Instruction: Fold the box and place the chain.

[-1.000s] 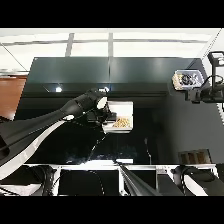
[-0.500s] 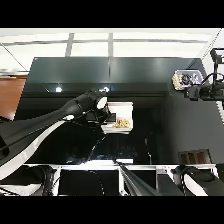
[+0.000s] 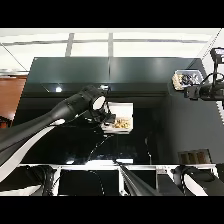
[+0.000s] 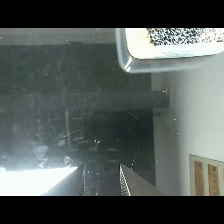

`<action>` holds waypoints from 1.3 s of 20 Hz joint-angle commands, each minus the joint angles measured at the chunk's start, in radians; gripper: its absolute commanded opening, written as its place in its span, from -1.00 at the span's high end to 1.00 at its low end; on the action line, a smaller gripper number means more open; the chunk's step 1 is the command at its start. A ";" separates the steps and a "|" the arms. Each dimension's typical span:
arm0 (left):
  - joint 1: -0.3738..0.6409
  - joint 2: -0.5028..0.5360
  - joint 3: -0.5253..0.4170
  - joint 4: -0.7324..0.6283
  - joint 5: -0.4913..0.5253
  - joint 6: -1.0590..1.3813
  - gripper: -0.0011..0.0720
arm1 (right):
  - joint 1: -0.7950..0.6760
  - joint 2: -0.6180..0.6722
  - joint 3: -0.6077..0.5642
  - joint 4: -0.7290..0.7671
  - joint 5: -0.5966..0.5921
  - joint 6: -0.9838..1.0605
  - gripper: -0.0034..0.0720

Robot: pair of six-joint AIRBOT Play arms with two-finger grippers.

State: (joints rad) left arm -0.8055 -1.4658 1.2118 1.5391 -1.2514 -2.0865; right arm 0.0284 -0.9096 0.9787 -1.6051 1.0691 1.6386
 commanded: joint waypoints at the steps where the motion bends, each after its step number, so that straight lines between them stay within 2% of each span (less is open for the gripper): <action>1: -0.044 0.135 -0.018 0.143 -0.047 0.192 -0.43 | 0.000 0.001 0.000 0.001 0.009 0.000 0.20; 3: -0.032 0.246 -0.076 0.226 -0.043 0.210 -0.43 | 0.000 0.001 0.000 0.003 0.019 0.001 0.20; 5: 0.017 0.363 -0.178 0.271 -0.038 0.214 -0.43 | 0.000 0.001 0.000 0.024 0.037 0.004 0.20; 7: 0.082 0.482 -0.330 0.256 0.004 0.219 -0.42 | 0.000 0.001 0.000 0.067 0.056 0.004 0.20; 9: 0.168 0.590 -0.503 0.187 0.119 0.219 -0.42 | 0.001 0.001 0.000 0.114 0.056 0.004 0.20; 11: 0.281 0.649 -0.665 -0.002 0.309 0.290 -0.41 | 0.001 0.001 0.000 0.158 0.058 0.004 0.20; 12: 0.333 0.651 -0.730 -0.185 0.399 0.436 -0.40 | 0.001 0.001 0.000 0.182 0.062 0.006 0.20; 13: 0.374 0.639 -0.782 -0.429 0.455 0.703 -0.40 | 0.001 0.001 0.000 0.206 0.066 0.007 0.20; 14: 0.399 0.619 -0.808 -0.628 0.455 0.984 -0.40 | 0.001 0.001 0.000 0.225 0.073 0.007 0.20; 15: 0.412 0.589 -0.816 -0.758 0.438 1.211 -0.40 | 0.001 0.001 0.000 0.237 0.082 0.007 0.20; 16: 0.410 0.557 -0.812 -0.802 0.427 1.343 -0.40 | 0.001 0.001 0.000 0.244 0.091 0.008 0.20; 19: 0.381 0.473 -0.811 -0.802 0.431 1.669 -0.45 | 0.001 0.001 -0.001 0.259 0.140 0.022 0.20; 20: 0.372 0.458 -0.811 -0.793 0.433 1.790 -0.77 | 0.001 0.001 -0.001 0.263 0.154 0.022 0.20; 21: 0.366 0.450 -0.811 -0.792 0.440 1.928 -0.98 | 0.001 0.001 -0.001 0.264 0.163 0.022 0.20; 23: 0.375 0.428 -0.775 -0.797 0.411 2.081 -0.98 | 0.001 0.001 -0.002 0.265 0.168 0.022 0.20; 26: 0.412 0.334 -0.708 -0.954 0.403 2.263 -0.98 | 0.001 0.001 -0.002 0.270 0.163 0.022 0.20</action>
State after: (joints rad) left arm -0.4179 -1.0607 0.4583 0.7204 -0.8307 -0.1131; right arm 0.0284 -0.9096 0.9779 -1.3445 1.2236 1.6581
